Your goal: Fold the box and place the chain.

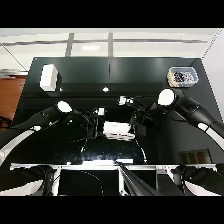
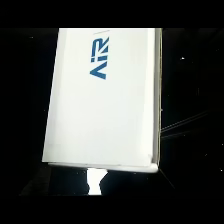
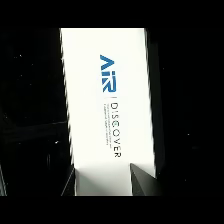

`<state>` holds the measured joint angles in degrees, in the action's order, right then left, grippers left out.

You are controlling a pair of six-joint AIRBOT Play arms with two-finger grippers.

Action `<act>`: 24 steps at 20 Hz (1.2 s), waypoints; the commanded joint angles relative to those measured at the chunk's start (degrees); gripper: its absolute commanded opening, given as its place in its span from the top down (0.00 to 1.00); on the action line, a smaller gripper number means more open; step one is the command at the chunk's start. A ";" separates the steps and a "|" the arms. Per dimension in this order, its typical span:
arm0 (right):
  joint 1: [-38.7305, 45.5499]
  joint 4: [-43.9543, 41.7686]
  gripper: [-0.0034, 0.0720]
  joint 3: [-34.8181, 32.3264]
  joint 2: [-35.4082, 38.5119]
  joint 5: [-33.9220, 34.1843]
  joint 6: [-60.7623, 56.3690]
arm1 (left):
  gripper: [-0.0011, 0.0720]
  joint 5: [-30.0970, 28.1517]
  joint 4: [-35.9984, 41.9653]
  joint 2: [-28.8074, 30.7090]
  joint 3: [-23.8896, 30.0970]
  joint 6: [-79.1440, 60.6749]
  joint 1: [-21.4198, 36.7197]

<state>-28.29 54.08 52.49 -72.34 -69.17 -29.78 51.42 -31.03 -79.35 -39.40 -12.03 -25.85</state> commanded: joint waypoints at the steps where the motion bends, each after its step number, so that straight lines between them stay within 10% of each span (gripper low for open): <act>1: -0.02 0.20 0.44 0.04 0.04 0.87 0.00 | 0.43 -0.02 0.02 0.02 -0.02 0.02 0.04; 24: -0.02 0.81 0.44 0.33 0.81 1.53 -0.61 | 0.43 -0.02 0.02 0.02 -0.02 0.02 0.04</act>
<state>-28.32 54.85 52.77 -71.59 -67.00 -30.44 51.27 -31.00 -79.33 -39.40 -12.05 -25.80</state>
